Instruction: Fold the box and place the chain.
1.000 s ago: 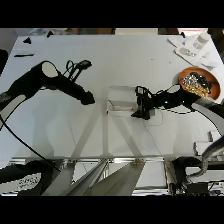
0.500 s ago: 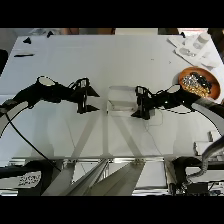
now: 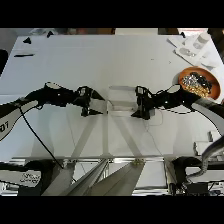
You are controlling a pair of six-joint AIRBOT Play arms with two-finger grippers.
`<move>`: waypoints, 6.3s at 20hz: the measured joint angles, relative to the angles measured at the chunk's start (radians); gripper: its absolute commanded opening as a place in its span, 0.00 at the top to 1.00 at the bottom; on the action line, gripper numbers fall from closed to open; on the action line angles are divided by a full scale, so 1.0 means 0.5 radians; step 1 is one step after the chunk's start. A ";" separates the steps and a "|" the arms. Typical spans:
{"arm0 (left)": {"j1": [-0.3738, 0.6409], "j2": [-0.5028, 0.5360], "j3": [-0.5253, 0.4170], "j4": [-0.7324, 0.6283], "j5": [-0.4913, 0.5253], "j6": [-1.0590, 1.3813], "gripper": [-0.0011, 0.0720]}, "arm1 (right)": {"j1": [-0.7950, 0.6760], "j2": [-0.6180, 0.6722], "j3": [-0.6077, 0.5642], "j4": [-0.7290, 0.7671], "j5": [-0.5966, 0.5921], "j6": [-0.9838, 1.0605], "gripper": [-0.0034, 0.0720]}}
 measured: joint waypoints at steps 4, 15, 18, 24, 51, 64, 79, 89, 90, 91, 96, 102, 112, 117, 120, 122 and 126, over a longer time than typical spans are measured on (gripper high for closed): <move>-0.076 -0.010 0.006 -0.019 0.040 0.016 0.03 | 0.000 0.000 0.000 0.001 0.000 0.000 0.43; -0.174 -0.016 0.037 -0.090 0.256 -0.171 0.03 | 0.000 0.000 0.001 0.004 -0.005 0.002 0.43; -0.198 -0.035 0.076 -0.061 0.287 -0.279 0.03 | -0.001 0.000 0.002 0.005 -0.007 0.003 0.43; -0.305 -0.100 0.205 0.197 0.361 -0.594 0.03 | -0.001 0.000 0.002 0.002 -0.006 0.000 0.43; -0.391 -0.111 0.233 0.362 0.458 -0.729 0.70 | -0.001 0.000 0.002 0.000 -0.002 0.001 0.43; -0.391 -0.111 0.233 0.362 0.459 -0.729 0.70 | -0.001 0.000 0.002 0.018 0.018 0.001 0.40; -0.391 -0.111 0.233 0.359 0.466 -0.729 0.70 | 0.001 0.143 0.000 -0.178 0.012 0.098 0.03; -0.390 -0.111 0.233 0.359 0.462 -0.731 0.70 | 0.000 0.401 -0.001 -0.739 0.083 0.646 0.36; -0.390 -0.111 0.233 0.359 0.462 -0.731 0.70 | 0.000 0.427 -0.001 -0.771 0.116 0.693 0.55; -0.390 -0.111 0.233 0.359 0.462 -0.731 0.70 | 0.001 0.460 -0.001 -0.797 0.157 0.732 0.78; -0.390 -0.111 0.233 0.359 0.460 -0.730 0.70 | 0.000 0.664 -0.001 -0.820 0.367 0.965 0.94; -0.390 -0.111 0.233 0.359 0.460 -0.729 0.70 | 0.000 0.750 -0.001 -0.393 0.072 1.209 0.95; -0.390 -0.111 0.233 0.359 0.459 -0.729 0.70 | 0.000 0.342 -0.001 0.195 -0.598 1.263 0.95; -0.390 -0.111 0.233 0.359 0.459 -0.729 0.70 | 0.000 0.233 0.001 0.211 -0.616 1.302 0.94; -0.390 -0.111 0.233 0.361 0.456 -0.728 0.70 | 0.000 0.235 0.001 0.212 -0.552 1.348 0.94; -0.390 -0.111 0.233 0.362 0.456 -0.727 0.70 | 0.000 0.294 0.000 0.208 -0.482 1.411 0.94; -0.390 -0.111 0.233 0.360 0.459 -0.728 0.70 | 0.000 0.583 0.000 0.050 -0.352 1.489 0.71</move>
